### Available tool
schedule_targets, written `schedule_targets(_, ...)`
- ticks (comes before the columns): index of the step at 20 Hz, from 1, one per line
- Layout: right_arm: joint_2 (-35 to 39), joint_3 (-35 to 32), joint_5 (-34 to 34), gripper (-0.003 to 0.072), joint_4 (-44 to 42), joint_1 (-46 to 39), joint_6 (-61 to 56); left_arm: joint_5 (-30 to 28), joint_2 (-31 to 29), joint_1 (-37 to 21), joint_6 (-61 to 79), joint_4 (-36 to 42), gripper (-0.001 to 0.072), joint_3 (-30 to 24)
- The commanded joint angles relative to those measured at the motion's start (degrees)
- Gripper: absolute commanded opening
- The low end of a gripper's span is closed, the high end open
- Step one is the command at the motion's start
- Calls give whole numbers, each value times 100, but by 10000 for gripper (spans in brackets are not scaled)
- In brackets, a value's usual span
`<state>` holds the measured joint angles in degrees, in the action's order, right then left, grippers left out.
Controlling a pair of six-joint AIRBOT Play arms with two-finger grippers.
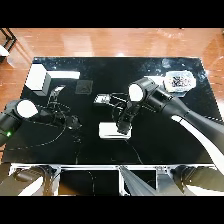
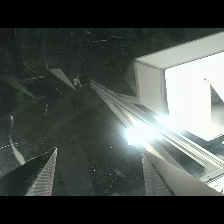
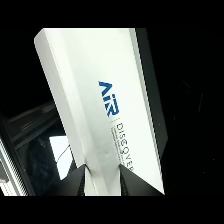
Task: Fold the box and place the chain.
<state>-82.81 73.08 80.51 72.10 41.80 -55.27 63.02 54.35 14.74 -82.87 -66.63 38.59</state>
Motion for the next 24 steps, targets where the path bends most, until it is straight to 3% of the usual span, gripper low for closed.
schedule_targets(1,2,-2,-17,234,-2,61,0,-2,2,-4,0,0,627,-4)
schedule_targets(3,2,-2,-33,235,13,122,20,-2,2,-4,0,0,627,-4)
schedule_targets(4,2,-2,-79,284,50,155,17,-2,2,-4,2,0,627,-4)
schedule_targets(5,2,-2,-144,445,90,153,13,-2,2,-4,2,0,627,-4)
schedule_targets(6,2,-2,-219,493,127,153,-4,-2,2,-4,2,0,627,-4)
schedule_targets(19,-15,-2,-422,465,361,153,-28,-2,2,-4,2,-20,627,-4)
schedule_targets(20,-15,-2,-420,435,361,153,-28,-4,2,-4,2,-20,627,-4)
schedule_targets(21,-15,-2,-376,164,356,153,-17,-2,2,-4,2,-22,627,-4)
schedule_targets(24,-15,-2,-365,135,348,153,-2,-2,2,-4,2,-22,627,-4)
